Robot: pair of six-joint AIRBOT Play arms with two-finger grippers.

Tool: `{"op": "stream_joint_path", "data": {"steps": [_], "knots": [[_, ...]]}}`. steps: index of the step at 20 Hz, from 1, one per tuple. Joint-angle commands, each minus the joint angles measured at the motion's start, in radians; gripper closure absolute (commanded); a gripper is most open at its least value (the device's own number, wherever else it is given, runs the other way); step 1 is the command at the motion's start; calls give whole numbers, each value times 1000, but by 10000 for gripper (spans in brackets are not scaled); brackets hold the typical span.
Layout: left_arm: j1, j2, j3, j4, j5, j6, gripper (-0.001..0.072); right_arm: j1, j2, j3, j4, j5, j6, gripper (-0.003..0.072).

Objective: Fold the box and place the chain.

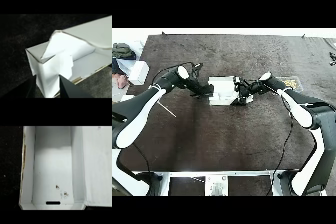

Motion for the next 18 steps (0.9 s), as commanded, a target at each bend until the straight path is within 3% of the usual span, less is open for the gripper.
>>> {"op": "stream_joint_path", "data": {"steps": [1, 12, 18], "knots": [[-24, -1, 8, 93, 12, -171, 397, 0, -1, 0, 0, 0, 0, 472], [-112, -202, 364, 350, -302, -454, 402, 0, -1, 0, 0, 1, 0, 473], [-135, -240, 401, 459, -332, -531, 408, 0, -1, 0, 0, 0, 0, 472]]}}
